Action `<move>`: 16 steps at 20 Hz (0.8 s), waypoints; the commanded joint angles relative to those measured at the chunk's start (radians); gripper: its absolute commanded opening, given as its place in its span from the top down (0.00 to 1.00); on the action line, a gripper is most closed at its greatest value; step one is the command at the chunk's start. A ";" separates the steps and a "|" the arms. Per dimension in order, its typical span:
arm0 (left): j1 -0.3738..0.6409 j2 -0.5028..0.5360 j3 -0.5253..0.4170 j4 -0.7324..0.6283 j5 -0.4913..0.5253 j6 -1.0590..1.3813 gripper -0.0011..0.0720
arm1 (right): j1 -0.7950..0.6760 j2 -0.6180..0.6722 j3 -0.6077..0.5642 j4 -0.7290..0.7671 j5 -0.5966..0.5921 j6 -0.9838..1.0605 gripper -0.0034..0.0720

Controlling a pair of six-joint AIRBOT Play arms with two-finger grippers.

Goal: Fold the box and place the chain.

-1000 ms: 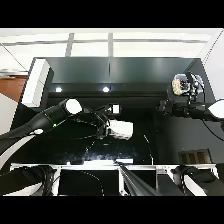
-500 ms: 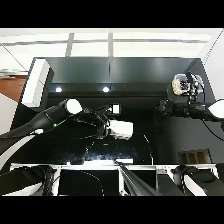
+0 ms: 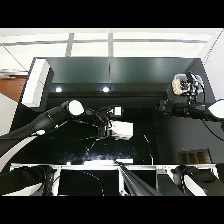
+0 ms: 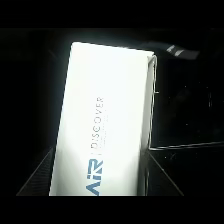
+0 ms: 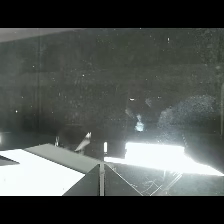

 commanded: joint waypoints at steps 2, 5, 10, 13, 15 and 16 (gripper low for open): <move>-0.002 -0.001 0.000 0.000 0.003 0.000 0.02 | 0.000 0.000 0.001 0.000 -0.001 0.000 0.90; -0.003 -0.001 0.000 0.000 -0.001 0.000 0.02 | 0.000 0.000 0.001 0.000 -0.001 0.000 0.90; -0.012 -0.001 0.000 0.000 0.000 0.000 0.02 | 0.000 0.000 0.001 0.000 -0.001 0.000 0.90; -0.018 -0.001 0.000 0.001 0.001 0.000 0.02 | 0.000 0.000 0.001 0.000 -0.001 0.000 0.90; -0.017 -0.001 0.000 0.001 0.004 0.000 0.02 | 0.000 0.000 0.001 0.000 -0.001 0.000 0.90; -0.017 -0.001 0.000 0.001 0.004 0.000 0.02 | 0.000 0.000 0.001 0.000 -0.001 0.000 0.90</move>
